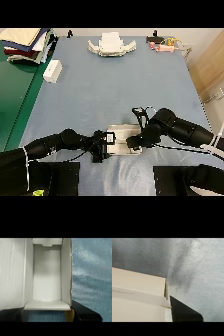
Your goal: Fold the box.
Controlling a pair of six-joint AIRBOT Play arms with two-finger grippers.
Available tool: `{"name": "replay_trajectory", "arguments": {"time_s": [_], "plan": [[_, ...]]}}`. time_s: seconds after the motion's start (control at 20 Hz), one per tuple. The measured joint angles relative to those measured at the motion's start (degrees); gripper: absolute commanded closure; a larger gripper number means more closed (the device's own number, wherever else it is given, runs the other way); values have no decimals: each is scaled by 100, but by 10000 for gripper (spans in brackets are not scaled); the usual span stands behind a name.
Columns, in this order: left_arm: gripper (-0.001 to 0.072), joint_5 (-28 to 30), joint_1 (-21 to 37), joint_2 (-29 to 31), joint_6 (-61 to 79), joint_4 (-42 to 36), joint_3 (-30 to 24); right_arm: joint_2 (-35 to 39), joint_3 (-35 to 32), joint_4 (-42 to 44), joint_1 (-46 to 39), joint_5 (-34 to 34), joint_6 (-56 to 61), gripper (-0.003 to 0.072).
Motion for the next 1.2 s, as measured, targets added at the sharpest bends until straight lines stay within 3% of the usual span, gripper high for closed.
{"name": "replay_trajectory", "arguments": {"time_s": [0.15,0.25,0.3,0.35,0.45,0.65,0.7,0.75,0.8,1.2], "plan": [[197,0,0,0,-2,0,0,-256,192,-258,225,-72,527,287],[197,0,0,0,-2,0,0,-396,247,-352,289,-107,732,398],[197,0,0,0,-2,0,0,-452,264,-380,306,-111,804,415],[197,0,0,0,0,0,0,-507,278,-413,323,-131,861,574],[197,-7,2,-2,-4,2,0,-573,295,-476,337,-210,968,681],[197,-9,0,0,-7,-2,0,-627,308,-501,354,-216,1038,680],[197,-7,0,-2,-7,-2,0,-629,308,-503,356,-214,1040,589],[197,-7,2,0,2,2,0,-645,302,-516,361,-166,1019,352],[197,7,0,0,4,0,0,-656,302,-468,363,-98,1012,237],[197,0,0,0,4,0,0,-540,409,-503,363,-334,1040,249]]}}
